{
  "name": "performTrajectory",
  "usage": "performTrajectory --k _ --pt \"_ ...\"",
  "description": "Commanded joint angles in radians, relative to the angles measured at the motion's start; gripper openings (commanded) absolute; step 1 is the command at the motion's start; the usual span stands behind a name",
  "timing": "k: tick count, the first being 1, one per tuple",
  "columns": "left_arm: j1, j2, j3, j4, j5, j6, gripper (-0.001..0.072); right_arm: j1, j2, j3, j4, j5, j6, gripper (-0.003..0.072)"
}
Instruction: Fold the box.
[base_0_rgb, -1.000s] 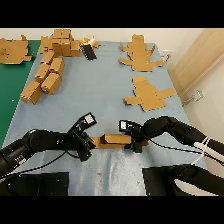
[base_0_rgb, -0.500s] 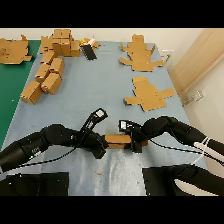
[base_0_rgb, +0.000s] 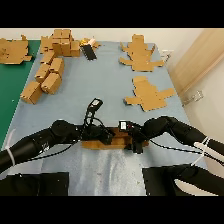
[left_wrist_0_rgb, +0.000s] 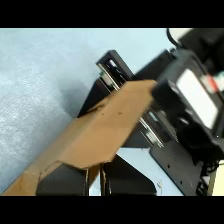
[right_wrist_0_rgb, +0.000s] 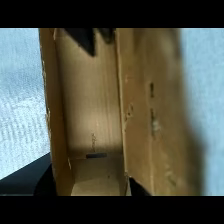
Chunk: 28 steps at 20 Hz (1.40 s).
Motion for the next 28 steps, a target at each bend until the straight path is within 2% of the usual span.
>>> performTrajectory --k 1,6,13,19,24,28 --pt "0.045 -0.067 0.001 -0.134 0.016 0.031 0.0102 0.001 -0.001 0.000 -0.008 -0.003 0.000 0.0562" --pt "0.108 -0.079 0.001 -0.129 0.017 0.037 0.0102 0.001 -0.001 0.000 -0.013 -0.017 0.000 0.0562" --pt "0.109 -0.128 0.001 -0.141 0.005 0.027 0.0102 0.001 -0.001 0.000 -0.013 -0.018 0.000 0.0561" --pt "0.109 -0.182 0.001 -0.141 -0.089 0.006 0.0102 0.001 -0.001 0.000 -0.012 -0.012 -0.001 0.0561" --pt "0.109 -0.182 0.001 -0.139 -0.099 -0.002 0.0102 0.001 -0.001 0.001 -0.011 -0.009 -0.104 0.0561" --pt "0.109 -0.182 0.001 -0.045 -0.109 -0.081 0.0102 0.001 -0.001 0.001 -0.004 -0.009 -0.105 0.0561"
